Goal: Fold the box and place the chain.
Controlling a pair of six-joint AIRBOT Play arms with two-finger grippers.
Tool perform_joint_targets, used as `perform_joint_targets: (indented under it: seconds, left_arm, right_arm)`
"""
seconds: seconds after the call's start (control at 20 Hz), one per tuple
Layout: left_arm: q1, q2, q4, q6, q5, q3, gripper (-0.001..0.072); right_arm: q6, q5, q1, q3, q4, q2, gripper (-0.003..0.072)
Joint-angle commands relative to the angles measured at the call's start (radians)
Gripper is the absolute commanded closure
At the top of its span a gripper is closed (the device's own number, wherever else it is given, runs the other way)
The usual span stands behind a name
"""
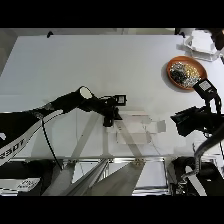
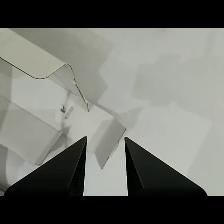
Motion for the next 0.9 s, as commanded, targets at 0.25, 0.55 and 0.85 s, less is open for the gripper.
perform_joint_targets:
  seconds: [0.25,0.55,0.85]
  left_arm:
    - [0.0,0.0,-0.001,0.0,0.0,0.001,0.0701]
    - [0.0,0.0,-0.005,0.0,0.0,0.001,0.0699]
    - [0.0,0.0,-0.005,0.0,0.0,0.001,0.0699]
  right_arm:
    - [0.0,0.0,0.0,0.001,0.0,0.001,0.0414]
    - [0.001,0.0,0.0,0.001,0.001,0.001,0.0414]
    - [-0.106,0.001,0.0,0.001,0.195,0.0,0.0671]
